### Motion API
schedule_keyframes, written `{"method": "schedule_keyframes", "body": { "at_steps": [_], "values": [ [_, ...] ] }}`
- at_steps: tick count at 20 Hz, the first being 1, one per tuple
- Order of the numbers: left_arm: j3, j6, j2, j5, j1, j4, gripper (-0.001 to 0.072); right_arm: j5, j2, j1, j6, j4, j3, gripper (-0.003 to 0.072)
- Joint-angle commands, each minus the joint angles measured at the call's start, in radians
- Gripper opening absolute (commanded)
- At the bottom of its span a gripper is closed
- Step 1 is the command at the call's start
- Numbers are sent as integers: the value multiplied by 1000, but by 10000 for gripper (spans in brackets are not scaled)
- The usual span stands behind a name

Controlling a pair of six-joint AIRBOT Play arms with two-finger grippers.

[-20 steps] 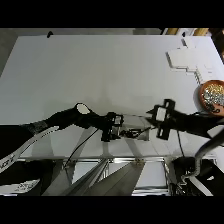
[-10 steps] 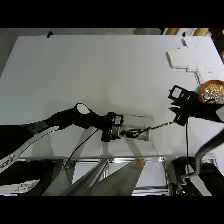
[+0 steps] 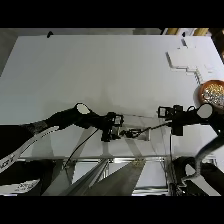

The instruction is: Fold the box and place the chain.

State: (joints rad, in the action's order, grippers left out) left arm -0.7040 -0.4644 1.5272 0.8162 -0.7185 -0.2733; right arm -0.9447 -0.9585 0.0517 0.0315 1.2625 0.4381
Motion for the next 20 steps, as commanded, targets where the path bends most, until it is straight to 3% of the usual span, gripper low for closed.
{"method": "schedule_keyframes", "body": {
  "at_steps": [1, 4, 6, 7, 8, 14, 20],
  "values": [
    [0, 0, 0, 0, 0, 0, 210, 46, -25, -1, 34, 16, -17, 197],
    [-1, 0, 0, 0, 0, 0, 210, 46, -48, -1, 55, 15, -18, 191],
    [0, 0, 0, 0, 0, 0, 210, 37, -48, -1, 55, 16, -18, 145],
    [0, 0, 0, 0, 0, 0, 210, 31, -48, -1, 55, 16, -18, 46],
    [-1, 0, 0, 0, 0, 0, 210, 19, -47, -1, 56, 16, -18, 14],
    [-1, 0, 0, 0, 0, 0, 210, -51, 106, -1, 51, -2, -18, 14],
    [0, 0, 0, 0, 0, 0, 210, -238, 360, -1, 48, -346, -18, 15]
  ]
}}
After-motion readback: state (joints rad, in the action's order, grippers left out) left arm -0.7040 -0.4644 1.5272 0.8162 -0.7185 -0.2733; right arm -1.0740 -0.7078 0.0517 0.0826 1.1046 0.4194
